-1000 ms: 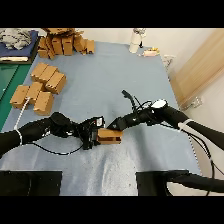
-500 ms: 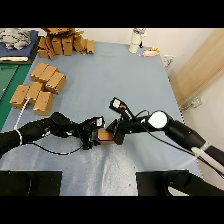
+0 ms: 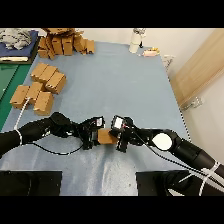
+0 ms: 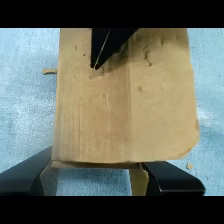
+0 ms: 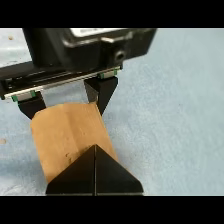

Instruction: Fold the box.

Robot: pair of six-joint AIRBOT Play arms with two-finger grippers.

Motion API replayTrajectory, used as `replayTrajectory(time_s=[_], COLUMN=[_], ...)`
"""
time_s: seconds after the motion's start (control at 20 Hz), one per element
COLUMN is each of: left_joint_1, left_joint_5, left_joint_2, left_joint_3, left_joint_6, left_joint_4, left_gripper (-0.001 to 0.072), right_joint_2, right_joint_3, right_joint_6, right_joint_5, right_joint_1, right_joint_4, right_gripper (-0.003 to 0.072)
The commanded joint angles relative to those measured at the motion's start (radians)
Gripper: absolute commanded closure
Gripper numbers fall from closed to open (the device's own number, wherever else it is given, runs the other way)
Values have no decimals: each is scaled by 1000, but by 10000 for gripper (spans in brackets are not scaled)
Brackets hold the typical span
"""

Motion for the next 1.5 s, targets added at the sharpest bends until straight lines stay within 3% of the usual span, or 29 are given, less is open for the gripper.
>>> replayTrajectory(time_s=[0.0, 0.35, 0.45, 0.5, 0.85, 0.9, 0.95, 1.25, 1.45], left_joint_1=[0, 0, -1, -1, -1, -1, -1, -1, -1], left_joint_5=[0, 1, 0, 0, 1, 1, 1, 0, 0], left_joint_2=[-1, -1, -1, -1, -1, -1, -1, -1, -1], left_joint_3=[1, 1, 1, 1, 1, 1, 1, 1, 1], left_joint_6=[0, 0, 0, 0, 0, 0, 0, 0, 0], left_joint_4=[0, 0, 0, 0, 0, 0, 0, 1, 0], left_gripper=[231, 231, 230, 231, 231, 231, 231, 231, 230], right_joint_2=[-2, -19, -14, -9, -16, -21, -23, 20, 39], right_joint_3=[-11, -20, -16, -13, 0, 0, 0, 16, 19], right_joint_6=[-42, -38, -39, -42, -42, -42, -43, 8, 311], right_joint_5=[-18, -8, -8, -9, -66, -80, -73, 53, 97], right_joint_1=[30, 144, 145, 145, 142, 142, 144, 217, 265], right_joint_4=[-30, -164, -172, -183, -205, -206, -230, -388, -661], right_gripper=[683, 682, 494, 445, 445, 433, 355, 327, 327])
